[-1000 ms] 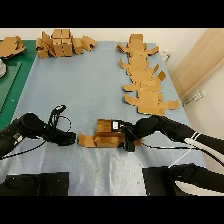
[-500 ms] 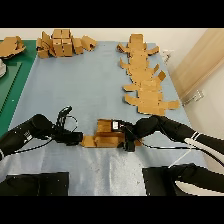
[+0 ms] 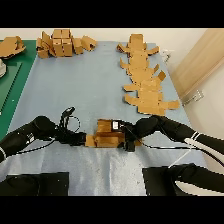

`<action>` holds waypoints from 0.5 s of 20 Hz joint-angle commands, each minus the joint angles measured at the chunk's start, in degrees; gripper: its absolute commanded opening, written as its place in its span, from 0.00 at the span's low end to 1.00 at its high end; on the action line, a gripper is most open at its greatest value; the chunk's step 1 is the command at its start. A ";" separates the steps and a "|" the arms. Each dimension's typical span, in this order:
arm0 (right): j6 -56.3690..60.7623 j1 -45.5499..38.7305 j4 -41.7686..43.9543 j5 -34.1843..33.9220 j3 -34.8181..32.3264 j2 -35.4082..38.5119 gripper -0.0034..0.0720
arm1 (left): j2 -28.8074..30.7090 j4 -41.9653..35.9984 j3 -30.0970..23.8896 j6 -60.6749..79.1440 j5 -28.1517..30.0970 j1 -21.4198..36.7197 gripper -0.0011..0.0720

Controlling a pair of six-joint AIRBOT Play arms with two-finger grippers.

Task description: Fold the box.

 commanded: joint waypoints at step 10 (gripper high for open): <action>0.00 0.04 0.00 0.02 -0.02 -0.02 0.44 | 0.07 8.46 6.36 -12.66 2.56 -8.92 0.03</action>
